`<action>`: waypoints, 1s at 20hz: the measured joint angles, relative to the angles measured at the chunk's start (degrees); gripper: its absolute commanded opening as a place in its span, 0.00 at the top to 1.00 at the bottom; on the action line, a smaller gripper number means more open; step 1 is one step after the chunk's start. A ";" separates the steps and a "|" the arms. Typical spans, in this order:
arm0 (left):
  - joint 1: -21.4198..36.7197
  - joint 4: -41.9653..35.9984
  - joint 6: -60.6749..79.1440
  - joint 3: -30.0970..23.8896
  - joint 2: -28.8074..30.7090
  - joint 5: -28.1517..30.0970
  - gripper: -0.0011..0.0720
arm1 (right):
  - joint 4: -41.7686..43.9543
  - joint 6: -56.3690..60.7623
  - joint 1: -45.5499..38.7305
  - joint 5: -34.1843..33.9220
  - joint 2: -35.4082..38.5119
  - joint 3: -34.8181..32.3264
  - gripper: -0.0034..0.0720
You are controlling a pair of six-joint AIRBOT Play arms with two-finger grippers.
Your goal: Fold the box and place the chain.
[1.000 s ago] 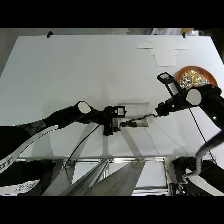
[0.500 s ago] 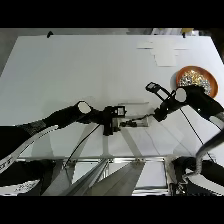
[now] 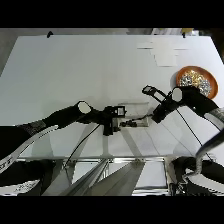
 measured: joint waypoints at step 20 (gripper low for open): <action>0.00 0.00 -0.02 0.00 0.00 0.00 0.62 | 23.71 -7.87 0.00 9.11 25.51 -0.04 0.94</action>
